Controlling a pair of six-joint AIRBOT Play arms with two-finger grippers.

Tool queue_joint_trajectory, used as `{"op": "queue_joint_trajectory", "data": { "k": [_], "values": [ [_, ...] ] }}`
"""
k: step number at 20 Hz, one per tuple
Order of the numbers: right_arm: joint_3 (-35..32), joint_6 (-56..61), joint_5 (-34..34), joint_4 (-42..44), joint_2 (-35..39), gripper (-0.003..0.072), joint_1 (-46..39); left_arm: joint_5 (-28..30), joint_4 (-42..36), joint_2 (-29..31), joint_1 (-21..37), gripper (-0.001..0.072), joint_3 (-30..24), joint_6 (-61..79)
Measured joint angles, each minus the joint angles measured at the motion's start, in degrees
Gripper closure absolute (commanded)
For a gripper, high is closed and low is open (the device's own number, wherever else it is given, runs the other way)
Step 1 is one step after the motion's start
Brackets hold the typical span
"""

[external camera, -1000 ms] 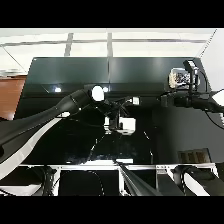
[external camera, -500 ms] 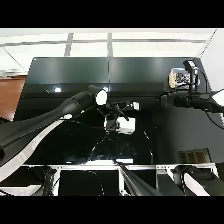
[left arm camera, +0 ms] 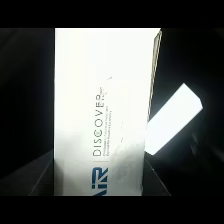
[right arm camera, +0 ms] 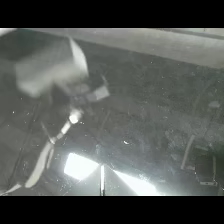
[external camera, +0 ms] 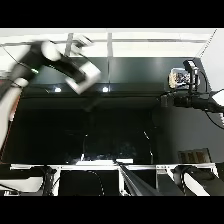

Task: Fold the box and place the chain.

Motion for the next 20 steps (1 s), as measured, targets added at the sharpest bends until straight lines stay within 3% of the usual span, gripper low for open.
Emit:
{"op": "queue_joint_trajectory", "data": {
  "k": [3, 6, 9, 14, 15, 16, 20],
  "values": [
    [0.00, 0.22, -0.02, 0.09, 0.00, 0.0671, 0.00, 1.27, 1.36, -2.91, 13.90, 0.0454, 5.99, -9.16],
    [0.00, 0.26, -0.07, 0.17, 0.00, 0.0671, 0.00, 0.39, 0.59, -8.31, 23.87, 0.0451, 12.44, -12.76],
    [0.00, 0.50, -0.09, 0.17, 0.00, 0.0671, 0.00, -1.20, 0.63, -14.47, 28.92, 0.0450, 18.18, -12.85],
    [0.00, 1.33, -0.11, 0.20, 0.00, 0.0671, 0.00, 0.42, 0.66, -23.98, 30.62, 0.0388, 24.15, -12.48],
    [0.00, 1.40, -0.09, 0.24, 0.00, 0.0671, 0.00, 1.42, 0.66, -25.33, 30.60, 0.0242, 24.59, -12.46],
    [0.00, 1.57, -0.07, 0.26, 0.00, 0.0671, 0.00, 1.90, 0.63, -26.23, 30.51, -0.0003, 24.94, -12.46],
    [0.00, 1.70, 0.04, 0.44, 0.00, 0.0671, 0.07, 3.50, 0.46, -27.23, 29.33, -0.0008, 28.63, -12.76]
  ]
}}
